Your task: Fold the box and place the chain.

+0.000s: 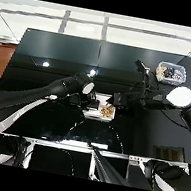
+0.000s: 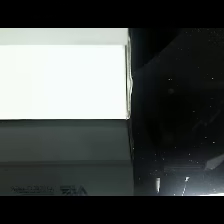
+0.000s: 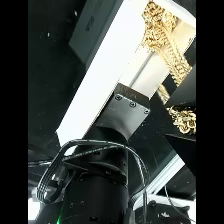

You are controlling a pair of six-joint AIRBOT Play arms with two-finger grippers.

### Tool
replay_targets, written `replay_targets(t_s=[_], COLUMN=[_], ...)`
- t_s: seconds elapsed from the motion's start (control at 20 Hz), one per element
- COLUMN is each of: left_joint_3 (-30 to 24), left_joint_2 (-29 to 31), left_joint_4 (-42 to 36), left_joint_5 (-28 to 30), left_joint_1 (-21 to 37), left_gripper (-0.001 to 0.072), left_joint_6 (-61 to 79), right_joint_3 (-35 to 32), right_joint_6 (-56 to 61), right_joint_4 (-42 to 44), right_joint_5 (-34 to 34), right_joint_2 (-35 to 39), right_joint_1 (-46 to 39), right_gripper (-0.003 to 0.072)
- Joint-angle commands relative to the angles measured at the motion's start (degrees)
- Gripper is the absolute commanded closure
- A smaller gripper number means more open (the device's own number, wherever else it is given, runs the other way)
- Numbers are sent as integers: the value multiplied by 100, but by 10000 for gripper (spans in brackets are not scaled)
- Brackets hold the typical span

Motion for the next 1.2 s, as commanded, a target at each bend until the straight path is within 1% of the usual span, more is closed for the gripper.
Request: replay_targets(t_s=[0.0, 0.05, 0.2, 0.3, 0.4, 0.5, 0.55, 0.8, 0.85, 0.9, 0.95, 1.0, 1.1, 1.15], left_joint_3=[0, 0, 0, 0, 0, 0, 0, 13, 57, 136, 223, 282, 278, 258], left_joint_2=[2, 2, 2, 2, 2, 0, 0, 2, 2, 15, 68, 184, 597, 824], left_joint_4=[0, 0, -2, -15, -96, -114, -114, -109, -103, -72, 72, 328, 1110, 1342], left_joint_5=[0, 0, -13, -22, -17, 0, 2, -28, -133, -260, -402, -546, -951, -1147], left_joint_1=[4, 4, 4, 4, 4, 4, 7, 7, 4, 2, -9, -44, -157, -199], left_gripper=[678, 679, 678, 678, 678, 678, 678, 675, 600, 363, 224, 204, 204, 204], left_joint_6=[2, 2, 2, 2, 2, 2, 2, 33, 17, 15, 11, 26, 229, 546], right_joint_3=[-7, -7, -4, -4, -4, -4, -7, -7, -7, -7, -7, -7, -7, -7], right_joint_6=[2, 2, 4, -2, 0, 188, 245, 227, 229, 227, 223, 203, 190, 190], right_joint_4=[-76, -166, -555, -778, -1419, -2343, -2562, -2533, -2535, -2535, -2540, -2551, -2553, -2553], right_joint_5=[-57, -59, 9, 190, 378, 378, 372, 188, 184, 188, 184, 168, 144, 140], right_joint_2=[0, 0, 2, 9, 9, 9, 9, 9, 9, 9, 9, 9, 9, 9], right_joint_1=[2, 2, -107, -422, -833, -1121, -1217, -1270, -1270, -1270, -1270, -1270, -1272, -1272], right_gripper=[462, 298, 305, 305, 305, 305, 305, 305, 305, 305, 305, 305, 305, 305])
